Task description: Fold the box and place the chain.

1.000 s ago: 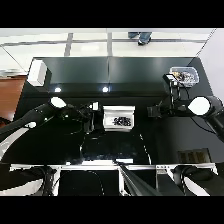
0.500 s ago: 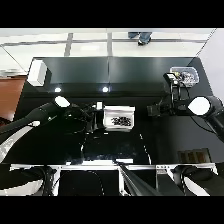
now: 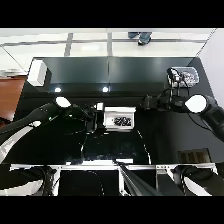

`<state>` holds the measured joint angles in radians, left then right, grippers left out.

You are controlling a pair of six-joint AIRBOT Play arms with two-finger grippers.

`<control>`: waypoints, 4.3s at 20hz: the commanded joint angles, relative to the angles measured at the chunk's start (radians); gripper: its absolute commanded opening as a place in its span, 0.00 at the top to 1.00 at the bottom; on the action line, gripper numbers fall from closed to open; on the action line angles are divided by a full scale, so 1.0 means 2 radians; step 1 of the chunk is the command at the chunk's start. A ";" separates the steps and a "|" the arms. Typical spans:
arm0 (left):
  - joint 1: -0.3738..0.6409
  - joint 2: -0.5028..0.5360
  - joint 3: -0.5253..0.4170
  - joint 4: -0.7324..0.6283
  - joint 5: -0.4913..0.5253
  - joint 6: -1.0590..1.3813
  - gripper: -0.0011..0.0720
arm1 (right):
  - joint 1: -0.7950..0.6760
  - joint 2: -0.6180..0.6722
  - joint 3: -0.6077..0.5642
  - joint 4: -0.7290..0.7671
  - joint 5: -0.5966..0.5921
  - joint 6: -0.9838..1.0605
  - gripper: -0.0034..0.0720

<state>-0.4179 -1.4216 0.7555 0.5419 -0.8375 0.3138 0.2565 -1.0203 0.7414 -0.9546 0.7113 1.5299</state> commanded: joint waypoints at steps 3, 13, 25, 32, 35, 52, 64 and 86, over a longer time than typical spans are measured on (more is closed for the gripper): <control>-0.001 0.000 0.000 0.000 0.000 0.000 0.51 | 0.027 -0.048 0.001 0.142 -0.018 -0.125 0.15; -0.001 0.000 0.000 0.000 0.000 0.000 0.51 | 0.088 -0.050 0.003 0.117 0.028 -0.497 0.15; -0.001 0.000 0.000 0.000 0.000 0.000 0.51 | 0.103 -0.050 0.003 0.075 0.039 -0.552 0.15; -0.001 0.000 0.000 0.000 0.000 0.000 0.51 | 0.103 -0.050 0.003 0.066 0.035 -0.551 0.28; -0.001 0.000 0.000 0.000 0.000 0.000 0.51 | 0.103 -0.050 0.003 0.067 0.035 -0.548 0.65; -0.001 0.000 0.000 0.000 0.000 0.000 0.51 | 0.103 -0.050 0.002 0.065 0.056 -0.548 0.65; -0.001 0.000 0.000 0.000 0.000 0.000 0.51 | 0.103 -0.053 0.002 0.061 0.080 -0.545 0.60; -0.001 0.000 0.000 0.000 0.000 0.000 0.52 | 0.050 -0.026 -0.037 0.295 0.109 -0.264 0.95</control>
<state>-0.4191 -1.4216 0.7555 0.5426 -0.8391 0.3130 0.3630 -1.0515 0.7177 -0.5922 0.9718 0.9615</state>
